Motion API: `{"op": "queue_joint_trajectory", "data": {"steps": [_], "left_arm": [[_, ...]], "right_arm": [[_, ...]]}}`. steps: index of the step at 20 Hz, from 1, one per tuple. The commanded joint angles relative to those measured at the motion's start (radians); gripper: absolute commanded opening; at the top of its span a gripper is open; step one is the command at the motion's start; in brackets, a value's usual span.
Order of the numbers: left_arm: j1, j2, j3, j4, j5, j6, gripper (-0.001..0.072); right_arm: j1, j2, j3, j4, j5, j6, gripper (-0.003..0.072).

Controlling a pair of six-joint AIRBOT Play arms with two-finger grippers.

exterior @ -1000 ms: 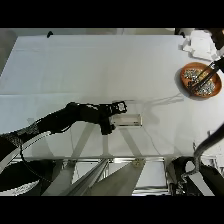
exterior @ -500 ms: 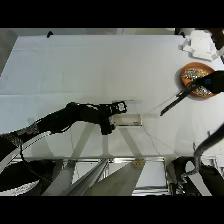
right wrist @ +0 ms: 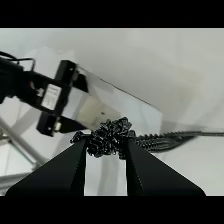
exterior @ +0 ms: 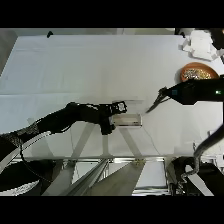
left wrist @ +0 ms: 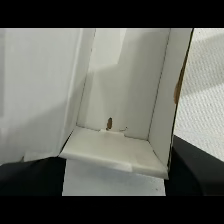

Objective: Fold the box and place the chain.

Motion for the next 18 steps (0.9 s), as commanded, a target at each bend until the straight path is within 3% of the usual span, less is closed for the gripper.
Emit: {"op": "queue_joint_trajectory", "data": {"steps": [1, 4, 12, 16, 18], "left_arm": [[0.0, 0.001, 0.001, 0.0, 0.0, 0.0, 0.0397], [0.0, 0.001, 0.001, 0.0, 0.0, 0.0, 0.0397], [0.0, 0.001, 0.001, 0.0, 0.0, 0.0, 0.0397], [0.0, 0.001, 0.001, 0.0, 0.0, 0.0, 0.0397], [0.0, 0.001, 0.001, 0.0, 0.0, 0.0, 0.0397]], "right_arm": [[0.064, 0.001, -0.005, 0.013, -0.034, 0.047, 0.002], [0.064, 0.001, -0.005, 0.029, -0.033, 0.073, 0.002], [0.064, 0.001, -0.005, 0.24, -0.033, 0.042, 0.002], [0.064, 0.001, -0.005, 0.225, -0.026, 0.042, 0.002], [0.064, 0.001, -0.005, 0.115, -0.014, 0.044, 0.002]]}}
